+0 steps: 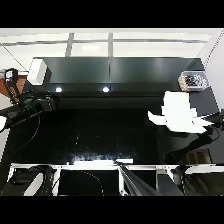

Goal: Fold the box and place the chain.

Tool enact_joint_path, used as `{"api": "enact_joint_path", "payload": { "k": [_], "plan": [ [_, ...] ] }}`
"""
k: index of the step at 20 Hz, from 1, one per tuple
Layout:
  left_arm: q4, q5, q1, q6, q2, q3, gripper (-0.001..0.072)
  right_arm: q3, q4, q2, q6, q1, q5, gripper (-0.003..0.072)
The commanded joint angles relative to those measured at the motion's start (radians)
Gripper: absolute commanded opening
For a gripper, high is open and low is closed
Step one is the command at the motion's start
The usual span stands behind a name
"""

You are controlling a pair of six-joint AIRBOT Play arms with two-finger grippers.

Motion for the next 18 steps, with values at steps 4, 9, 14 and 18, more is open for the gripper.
{"api": "enact_joint_path", "payload": {
  "k": [4, 9, 14, 18],
  "plan": [
    [-0.006, 0.0, 0.0, 0.0, -0.001, 0.0, 0.0701, -0.004, 0.009, 0.075, -0.044, 0.022, 0.006, 0.0056],
    [-0.005, 0.0, 0.0, 0.0, -0.003, 0.0, 0.07, -0.117, 0.135, 0.212, -0.065, 0.144, -0.067, 0.004],
    [-0.048, -0.04, -0.001, 0.0, -0.055, 0.0, 0.07, -0.274, 0.154, 0.412, -0.045, 0.396, -0.19, 0.0039],
    [-0.117, -0.09, -0.048, 0.009, -0.102, 0.0, 0.0673, -0.417, 0.216, 0.617, 0.039, 0.631, -0.314, 0.0039]
  ]
}}
